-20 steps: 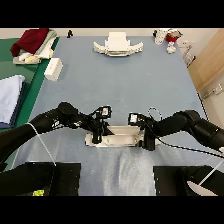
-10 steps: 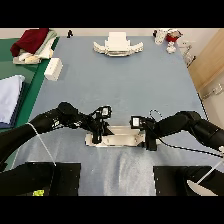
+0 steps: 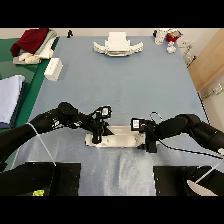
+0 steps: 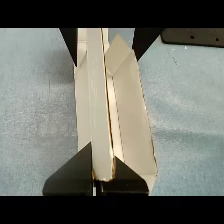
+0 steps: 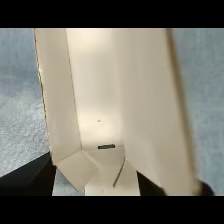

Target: Fold the box.

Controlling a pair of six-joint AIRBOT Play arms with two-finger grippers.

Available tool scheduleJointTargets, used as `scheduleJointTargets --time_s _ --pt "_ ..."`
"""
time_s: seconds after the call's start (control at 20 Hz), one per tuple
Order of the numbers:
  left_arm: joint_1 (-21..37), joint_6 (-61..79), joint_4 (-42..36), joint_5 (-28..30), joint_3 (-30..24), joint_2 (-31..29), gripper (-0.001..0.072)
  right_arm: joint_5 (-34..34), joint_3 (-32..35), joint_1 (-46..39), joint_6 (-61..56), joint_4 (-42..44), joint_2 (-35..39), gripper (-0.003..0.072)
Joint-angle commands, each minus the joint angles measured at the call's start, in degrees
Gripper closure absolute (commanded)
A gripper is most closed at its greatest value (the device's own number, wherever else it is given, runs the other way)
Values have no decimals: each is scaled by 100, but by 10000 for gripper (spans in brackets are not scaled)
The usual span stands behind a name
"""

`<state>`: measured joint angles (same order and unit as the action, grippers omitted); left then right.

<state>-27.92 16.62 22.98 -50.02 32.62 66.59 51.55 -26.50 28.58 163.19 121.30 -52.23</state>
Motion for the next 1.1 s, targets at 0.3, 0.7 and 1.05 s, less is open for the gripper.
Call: scheduleJointTargets --time_s 0.3,0.7,1.05 --pt "7 2 0 2 -2 0 698 -564 326 17 553 282 50 44" --pt "7 2 0 2 -2 0 697 -785 485 48 553 520 109 45" --pt "7 2 0 2 -2 0 697 -944 553 61 640 522 -39 165"
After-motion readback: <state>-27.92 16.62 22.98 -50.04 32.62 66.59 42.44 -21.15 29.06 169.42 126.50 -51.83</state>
